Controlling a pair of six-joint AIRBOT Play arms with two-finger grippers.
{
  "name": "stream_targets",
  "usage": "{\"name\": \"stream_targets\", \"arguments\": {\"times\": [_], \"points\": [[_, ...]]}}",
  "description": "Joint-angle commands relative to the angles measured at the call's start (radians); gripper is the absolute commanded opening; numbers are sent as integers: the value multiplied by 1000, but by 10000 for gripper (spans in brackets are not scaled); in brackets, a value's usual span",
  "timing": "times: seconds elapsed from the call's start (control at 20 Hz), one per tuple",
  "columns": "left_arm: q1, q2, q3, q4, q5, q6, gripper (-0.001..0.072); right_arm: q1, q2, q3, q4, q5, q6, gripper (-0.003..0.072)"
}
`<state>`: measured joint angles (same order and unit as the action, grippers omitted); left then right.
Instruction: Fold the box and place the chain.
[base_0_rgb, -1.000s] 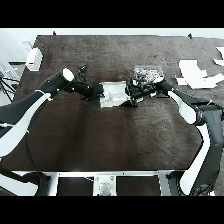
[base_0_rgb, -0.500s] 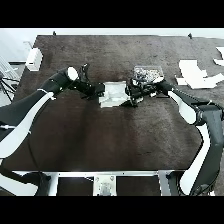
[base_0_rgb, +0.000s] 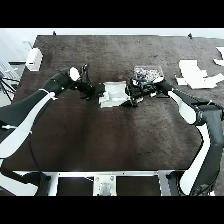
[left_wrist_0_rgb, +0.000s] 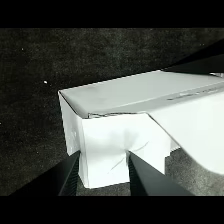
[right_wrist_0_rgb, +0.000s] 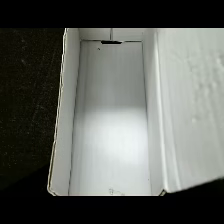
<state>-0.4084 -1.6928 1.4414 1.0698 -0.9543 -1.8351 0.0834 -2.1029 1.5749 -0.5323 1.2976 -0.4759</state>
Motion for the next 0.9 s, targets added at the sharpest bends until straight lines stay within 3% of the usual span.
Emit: {"name": "stream_targets", "arguments": {"times": [0.0,0.4,0.65,0.85], "points": [[-10,-8,1,15,4,-27,362,0,0,0,0,0,0,360],[-29,-42,37,58,-16,-69,362,0,0,0,0,0,0,360],[-48,-130,181,144,-183,-124,362,0,0,-1,0,0,0,360],[-56,-164,249,199,-246,-163,362,0,0,-1,0,0,0,360]]}}
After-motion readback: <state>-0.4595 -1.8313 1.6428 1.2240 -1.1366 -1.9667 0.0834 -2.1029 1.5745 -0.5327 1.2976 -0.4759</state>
